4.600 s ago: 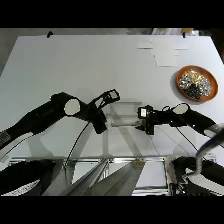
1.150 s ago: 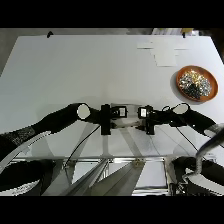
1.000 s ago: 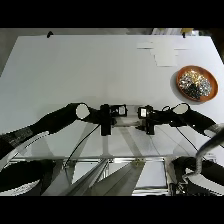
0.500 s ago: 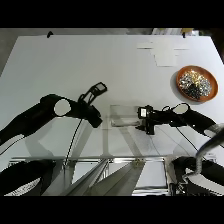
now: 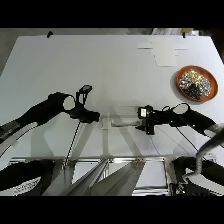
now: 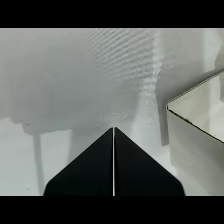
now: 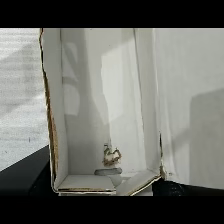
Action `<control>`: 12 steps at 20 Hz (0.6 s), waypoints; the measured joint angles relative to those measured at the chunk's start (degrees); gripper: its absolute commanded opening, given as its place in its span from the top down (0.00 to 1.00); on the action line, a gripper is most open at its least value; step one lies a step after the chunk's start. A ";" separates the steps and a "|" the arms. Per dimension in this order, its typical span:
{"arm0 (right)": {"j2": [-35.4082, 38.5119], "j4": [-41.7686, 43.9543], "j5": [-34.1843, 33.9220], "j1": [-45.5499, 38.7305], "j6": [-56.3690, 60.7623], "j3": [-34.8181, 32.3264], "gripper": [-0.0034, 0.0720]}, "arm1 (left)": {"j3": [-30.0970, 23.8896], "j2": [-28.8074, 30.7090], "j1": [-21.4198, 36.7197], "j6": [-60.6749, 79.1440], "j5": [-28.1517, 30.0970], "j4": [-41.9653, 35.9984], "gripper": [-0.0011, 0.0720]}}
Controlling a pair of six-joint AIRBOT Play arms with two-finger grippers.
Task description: Fold the box and place the chain.
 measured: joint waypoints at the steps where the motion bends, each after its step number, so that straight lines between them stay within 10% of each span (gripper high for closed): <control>1: 0.00 0.00 0.00 0.00 0.00 0.00 0.60 | 0.00 -0.52 0.00 0.20 0.31 -1.49 0.98; 12: 0.00 0.00 0.00 0.00 0.02 0.00 0.60 | 0.00 -2.29 0.02 7.85 0.76 -17.20 0.98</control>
